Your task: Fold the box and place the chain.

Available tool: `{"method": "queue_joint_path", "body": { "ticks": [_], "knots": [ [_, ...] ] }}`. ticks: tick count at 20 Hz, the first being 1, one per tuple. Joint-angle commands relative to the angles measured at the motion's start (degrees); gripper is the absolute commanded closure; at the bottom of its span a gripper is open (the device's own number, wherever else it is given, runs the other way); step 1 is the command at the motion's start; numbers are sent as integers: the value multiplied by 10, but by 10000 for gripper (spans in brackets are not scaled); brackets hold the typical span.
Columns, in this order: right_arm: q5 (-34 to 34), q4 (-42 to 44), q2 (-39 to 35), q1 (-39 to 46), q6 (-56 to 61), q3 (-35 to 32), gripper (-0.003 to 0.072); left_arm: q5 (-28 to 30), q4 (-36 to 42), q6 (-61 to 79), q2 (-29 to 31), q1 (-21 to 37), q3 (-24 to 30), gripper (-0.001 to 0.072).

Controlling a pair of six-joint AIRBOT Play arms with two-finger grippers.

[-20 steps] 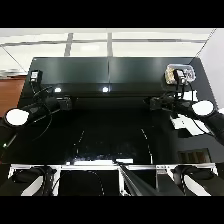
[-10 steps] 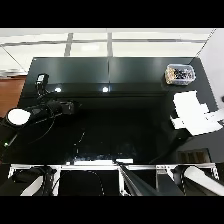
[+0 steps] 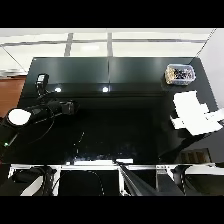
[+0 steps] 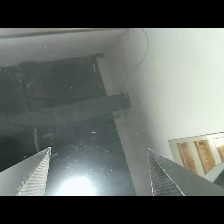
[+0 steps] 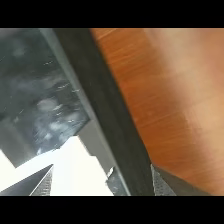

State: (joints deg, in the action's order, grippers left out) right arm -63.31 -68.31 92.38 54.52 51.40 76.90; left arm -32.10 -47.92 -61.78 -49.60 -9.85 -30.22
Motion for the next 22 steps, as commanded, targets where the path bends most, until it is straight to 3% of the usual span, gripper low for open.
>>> {"method": "queue_joint_path", "body": {
  "ticks": [1, 3, 5, 7, 12, 16, 22],
  "knots": [
    [-12, 12, 27, -21, -103, 19, -13, 10, -2, 0, 0, 0, 0, -5],
    [-14, 7, 31, -34, -103, 19, -12, 18, 5, 0, -2, -1, 0, -4],
    [-28, -26, 31, -43, -96, 19, 161, 18, 5, 0, -2, -2, 0, -5],
    [-53, -19, 31, -44, -84, 19, 162, 19, 5, 0, -2, -2, 0, -5],
    [-115, -16, 7, -45, -61, 14, 654, 16, 7, 0, -2, -2, 0, -4],
    [-108, 41, -64, -45, -53, -25, 672, 19, 6, 0, -3, -2, 0, -4],
    [-78, 188, -197, -89, -78, -151, 671, 24, 6, 0, -3, -2, 0, -4]
  ]
}}
